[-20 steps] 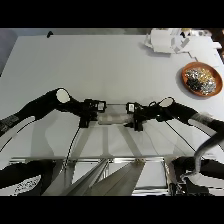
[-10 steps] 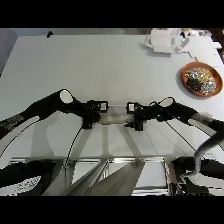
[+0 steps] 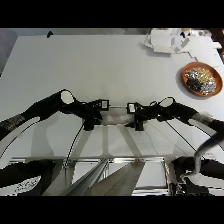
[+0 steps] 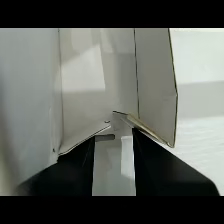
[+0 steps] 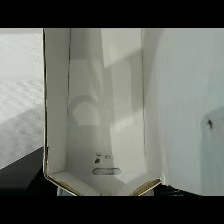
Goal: Fold the box and place the chain.
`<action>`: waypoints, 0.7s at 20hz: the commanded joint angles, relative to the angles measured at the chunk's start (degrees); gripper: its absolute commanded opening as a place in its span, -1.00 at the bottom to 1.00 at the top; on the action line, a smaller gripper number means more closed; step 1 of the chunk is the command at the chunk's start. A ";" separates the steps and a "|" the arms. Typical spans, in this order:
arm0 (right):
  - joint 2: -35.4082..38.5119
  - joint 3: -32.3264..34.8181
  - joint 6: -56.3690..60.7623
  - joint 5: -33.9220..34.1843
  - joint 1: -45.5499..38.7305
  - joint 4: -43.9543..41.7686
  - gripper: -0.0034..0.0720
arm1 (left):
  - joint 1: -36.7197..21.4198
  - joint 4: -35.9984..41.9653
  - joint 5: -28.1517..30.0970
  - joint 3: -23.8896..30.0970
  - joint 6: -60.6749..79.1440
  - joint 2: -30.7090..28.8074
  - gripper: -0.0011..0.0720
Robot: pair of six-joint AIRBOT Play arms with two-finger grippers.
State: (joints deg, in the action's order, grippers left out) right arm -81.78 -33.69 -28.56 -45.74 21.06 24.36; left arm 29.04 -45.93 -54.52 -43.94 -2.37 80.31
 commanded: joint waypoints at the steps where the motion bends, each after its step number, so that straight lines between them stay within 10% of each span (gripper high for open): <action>1: 0.00 0.02 0.15 0.04 0.07 -0.20 0.19 | -0.52 0.07 -0.70 0.00 -3.48 -0.98 -0.37; 14: -0.02 0.00 0.15 0.04 0.07 -0.20 0.19 | -2.47 9.77 3.74 5.90 8.90 -2.99 -0.40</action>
